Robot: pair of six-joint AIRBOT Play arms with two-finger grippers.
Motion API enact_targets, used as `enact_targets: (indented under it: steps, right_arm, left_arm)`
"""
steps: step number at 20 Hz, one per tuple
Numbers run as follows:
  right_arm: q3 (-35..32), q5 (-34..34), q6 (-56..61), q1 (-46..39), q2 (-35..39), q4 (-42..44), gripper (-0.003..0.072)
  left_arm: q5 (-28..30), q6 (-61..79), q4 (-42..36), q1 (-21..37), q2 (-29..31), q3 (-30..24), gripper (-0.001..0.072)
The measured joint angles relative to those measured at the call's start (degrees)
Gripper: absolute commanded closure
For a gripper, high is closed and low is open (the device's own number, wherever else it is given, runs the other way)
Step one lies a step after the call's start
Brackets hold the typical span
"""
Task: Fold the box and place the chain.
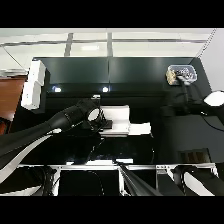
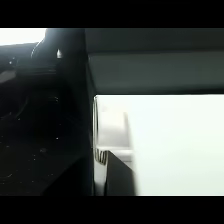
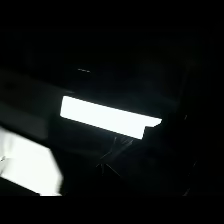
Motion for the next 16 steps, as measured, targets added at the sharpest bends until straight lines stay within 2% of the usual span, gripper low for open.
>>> enact_targets:
  steps: [2, 4, 9, 10, 12, 13, 16]
  right_arm:
    - [-3.5, 1.4, 6.6, -4.7, -0.5, -0.2, 0.0672]
    - [-6.8, 2.2, 9.2, -5.7, -2.4, 2.0, 0.0672]
    - [-10.4, 1.1, 5.4, 2.4, -9.4, 15.7, 0.0669]
    - [-10.4, 0.0, 4.4, 4.6, -10.3, 18.1, 0.0618]
    - [-9.6, -1.9, 2.8, 8.5, -11.4, 21.8, 0.0156]
    - [-8.9, -2.1, 2.1, 9.8, -11.7, 22.9, 0.0113]
    - [-5.6, 0.7, -0.1, 12.2, -12.2, 25.1, 0.0115]
  left_arm:
    - [-0.2, -0.3, 0.4, 0.0, 0.0, 0.0, 0.0681]
    - [-0.5, -0.5, 0.8, 0.0, 0.0, 0.0, 0.0681]
    - [-0.5, -0.7, 1.0, 0.0, 0.0, 0.0, 0.068]
    - [-0.6, -0.7, 1.0, 0.0, 0.0, 0.0, 0.068]
    - [-0.6, -0.8, 1.0, 0.0, 0.0, 0.0, 0.068]
    - [-0.6, -0.8, 1.0, 0.0, 0.0, 0.0, 0.068]
    - [-0.7, -0.8, 1.0, 0.0, 0.0, 0.0, 0.068]
